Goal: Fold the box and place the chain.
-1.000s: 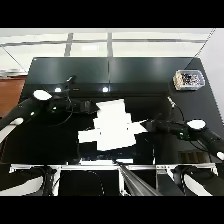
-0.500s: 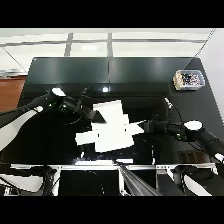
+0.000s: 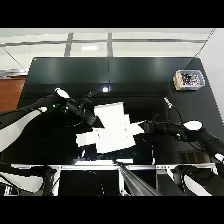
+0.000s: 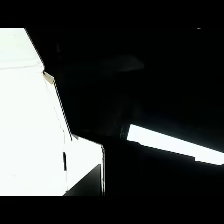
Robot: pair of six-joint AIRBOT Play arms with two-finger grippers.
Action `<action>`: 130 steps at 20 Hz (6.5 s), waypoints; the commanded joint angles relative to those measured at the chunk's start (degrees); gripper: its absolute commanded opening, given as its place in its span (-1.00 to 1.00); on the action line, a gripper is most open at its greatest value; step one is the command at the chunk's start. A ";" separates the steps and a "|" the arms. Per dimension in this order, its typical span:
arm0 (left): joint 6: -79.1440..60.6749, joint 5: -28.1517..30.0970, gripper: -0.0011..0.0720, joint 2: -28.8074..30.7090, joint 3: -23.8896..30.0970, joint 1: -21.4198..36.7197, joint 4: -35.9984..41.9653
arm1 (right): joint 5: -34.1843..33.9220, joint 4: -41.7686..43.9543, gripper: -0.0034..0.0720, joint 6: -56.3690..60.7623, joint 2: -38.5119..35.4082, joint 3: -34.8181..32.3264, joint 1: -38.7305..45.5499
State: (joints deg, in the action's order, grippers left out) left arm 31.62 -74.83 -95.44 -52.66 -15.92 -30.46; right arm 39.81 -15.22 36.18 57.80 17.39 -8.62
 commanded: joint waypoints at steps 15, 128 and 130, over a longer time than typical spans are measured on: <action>-11.98 12.92 -0.91 15.65 8.70 -5.31 4.79 | 29.16 -38.69 0.97 -7.26 -3.63 24.24 1.95; -40.11 24.76 -0.90 10.69 5.35 -11.80 -10.64 | -2.64 -16.52 0.38 -48.76 14.29 13.35 -16.39; -40.09 24.65 -0.89 10.80 5.31 -11.74 -10.64 | -2.64 -16.52 0.38 -48.76 14.29 13.35 -16.39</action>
State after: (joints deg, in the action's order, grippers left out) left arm -8.49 -49.95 -84.73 -47.29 -27.73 -41.12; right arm 37.28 -31.77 -12.60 72.07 30.70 -24.97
